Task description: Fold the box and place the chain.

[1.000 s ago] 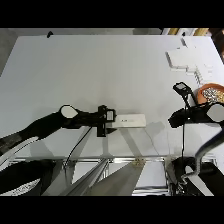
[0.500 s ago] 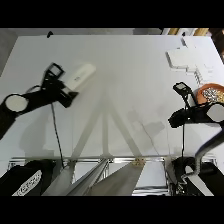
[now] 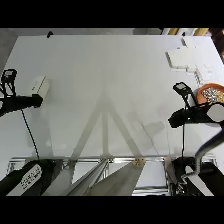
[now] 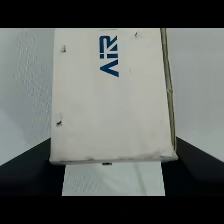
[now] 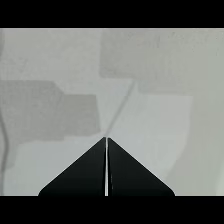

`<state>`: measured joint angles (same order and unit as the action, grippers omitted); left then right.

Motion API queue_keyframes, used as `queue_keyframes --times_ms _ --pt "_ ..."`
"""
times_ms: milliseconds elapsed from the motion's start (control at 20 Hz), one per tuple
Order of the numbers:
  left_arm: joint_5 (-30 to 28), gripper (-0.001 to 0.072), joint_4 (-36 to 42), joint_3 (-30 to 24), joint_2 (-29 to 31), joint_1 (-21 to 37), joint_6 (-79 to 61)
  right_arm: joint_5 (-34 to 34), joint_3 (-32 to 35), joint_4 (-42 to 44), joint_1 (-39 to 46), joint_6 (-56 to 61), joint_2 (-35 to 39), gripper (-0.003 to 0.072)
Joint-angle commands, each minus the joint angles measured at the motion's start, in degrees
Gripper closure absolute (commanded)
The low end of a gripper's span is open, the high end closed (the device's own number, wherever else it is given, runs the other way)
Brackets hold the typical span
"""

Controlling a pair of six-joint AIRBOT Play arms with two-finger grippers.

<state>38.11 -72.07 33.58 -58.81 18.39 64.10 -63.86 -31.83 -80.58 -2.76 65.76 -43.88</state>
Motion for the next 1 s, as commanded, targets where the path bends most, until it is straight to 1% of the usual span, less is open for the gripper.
queue_keyframes --times_ms 0,50,150,250,350,600,750,950 --pt "1.9 0.0027 -2.8 0.0 -2.9 1.2 7.7 0.0 0.0 0.0 0.0 0.0 0.0 0.0669" --pt "1.9 0.0009 -2.8 0.0 -3.2 1.2 8.4 0.0 0.0 0.0 0.0 0.0 0.0 0.0669" --pt "1.8 0.0009 -2.8 0.0 -3.0 1.2 8.3 0.0 0.0 0.0 0.0 0.0 0.0 0.0669" --pt "1.8 0.0009 -2.5 0.0 -1.4 1.1 8.3 0.0 0.0 0.0 0.0 0.0 0.0 0.0669" --pt "1.4 0.0009 -2.1 0.0 1.9 0.9 8.3 0.0 0.0 0.0 0.0 0.0 0.0 0.0669" --pt "-0.5 0.0010 -2.4 0.0 10.8 -2.3 8.1 0.0 0.0 0.0 0.0 0.0 0.0 0.0669" --pt "-0.6 0.0011 -2.4 0.0 11.3 -2.8 8.2 0.0 0.0 0.0 0.0 0.0 0.0 0.0669" --pt "-1.2 0.0011 -2.6 0.0 9.6 -2.8 8.1 0.0 0.0 0.0 0.0 0.0 0.0 0.0669"
